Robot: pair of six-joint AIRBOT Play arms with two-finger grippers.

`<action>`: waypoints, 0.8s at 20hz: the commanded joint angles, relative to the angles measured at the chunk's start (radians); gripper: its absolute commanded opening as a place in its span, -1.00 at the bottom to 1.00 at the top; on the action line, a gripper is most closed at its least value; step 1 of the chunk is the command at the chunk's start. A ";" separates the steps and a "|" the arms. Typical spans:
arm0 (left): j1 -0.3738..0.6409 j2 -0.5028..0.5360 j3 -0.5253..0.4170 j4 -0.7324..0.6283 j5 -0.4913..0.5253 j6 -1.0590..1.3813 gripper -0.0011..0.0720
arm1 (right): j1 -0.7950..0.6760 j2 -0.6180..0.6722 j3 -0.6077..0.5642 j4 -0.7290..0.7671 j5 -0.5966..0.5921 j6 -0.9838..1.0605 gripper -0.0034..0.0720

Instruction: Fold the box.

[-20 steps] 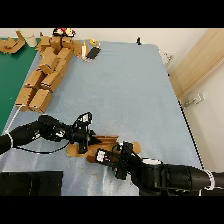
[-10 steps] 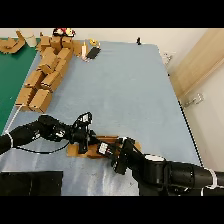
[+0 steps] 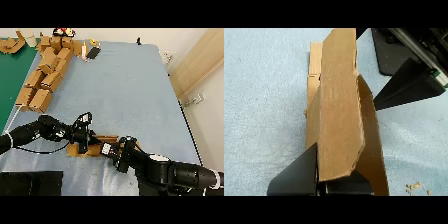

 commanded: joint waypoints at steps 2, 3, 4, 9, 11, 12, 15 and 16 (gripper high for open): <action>0.000 0.000 0.001 0.000 0.000 0.000 -0.93 | -0.046 0.055 -0.058 -0.021 0.087 -0.035 0.99; 0.000 0.000 0.001 0.000 0.000 0.000 -0.93 | -0.078 0.079 -0.073 0.010 0.122 -0.100 0.99; 0.000 0.000 0.001 0.000 0.000 0.000 -0.94 | -0.117 0.096 -0.083 0.076 0.155 -0.198 0.99; 0.000 0.000 0.001 0.000 0.000 0.000 -0.93 | -0.460 0.085 -0.087 0.787 0.207 -1.101 0.99; 0.000 0.000 0.001 0.000 0.000 0.000 -0.93 | -0.587 0.063 -0.079 1.015 0.143 -1.386 0.99; 0.000 0.000 0.001 0.000 0.000 0.000 -0.93 | -0.635 0.039 -0.069 1.078 0.099 -1.478 0.99; 0.000 0.000 0.001 0.000 0.000 0.000 -0.93 | -0.703 -0.060 -0.018 1.167 0.021 -1.640 0.99; 0.000 0.000 0.001 0.000 0.000 0.000 -0.93 | -0.706 -0.102 0.004 1.174 0.019 -1.667 0.99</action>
